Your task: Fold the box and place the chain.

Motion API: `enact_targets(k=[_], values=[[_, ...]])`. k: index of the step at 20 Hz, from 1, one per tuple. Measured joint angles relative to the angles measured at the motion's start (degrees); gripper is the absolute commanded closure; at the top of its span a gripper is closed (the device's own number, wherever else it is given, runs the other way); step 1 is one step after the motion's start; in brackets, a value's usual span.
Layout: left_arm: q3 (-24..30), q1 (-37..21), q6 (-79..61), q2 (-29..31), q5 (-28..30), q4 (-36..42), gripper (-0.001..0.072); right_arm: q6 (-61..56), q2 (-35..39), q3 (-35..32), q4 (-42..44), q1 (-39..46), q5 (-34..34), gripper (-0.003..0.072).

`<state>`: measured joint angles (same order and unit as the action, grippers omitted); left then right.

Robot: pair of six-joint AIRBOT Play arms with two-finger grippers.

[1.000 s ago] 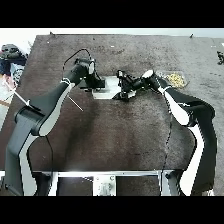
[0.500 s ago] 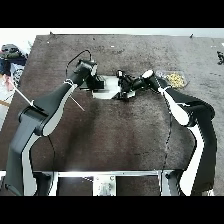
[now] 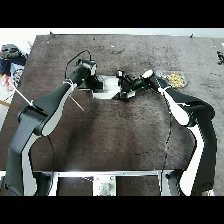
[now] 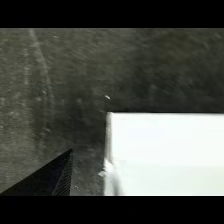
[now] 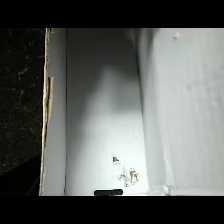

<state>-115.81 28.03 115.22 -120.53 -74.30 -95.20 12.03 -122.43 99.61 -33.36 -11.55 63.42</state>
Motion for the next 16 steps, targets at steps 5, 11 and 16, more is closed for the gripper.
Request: enact_targets(k=[5, 11, 16], values=[[-0.92, -0.11, -5.55, 1.05, -1.31, 1.9, 0.0139, 0.0, 0.0, 0.0, -0.02, 0.0, 0.0, 0.0222], [-1.42, -1.68, -15.1, 6.6, -2.29, 2.43, 0.0139, 0.0, -0.02, 0.0, -0.02, 0.0, 0.0, 0.0222], [-1.31, -4.22, -27.96, 11.04, 0.61, 5.92, 0.0138, 0.0, 0.0, 0.0, -0.02, 0.0, 0.0, 0.0222]])
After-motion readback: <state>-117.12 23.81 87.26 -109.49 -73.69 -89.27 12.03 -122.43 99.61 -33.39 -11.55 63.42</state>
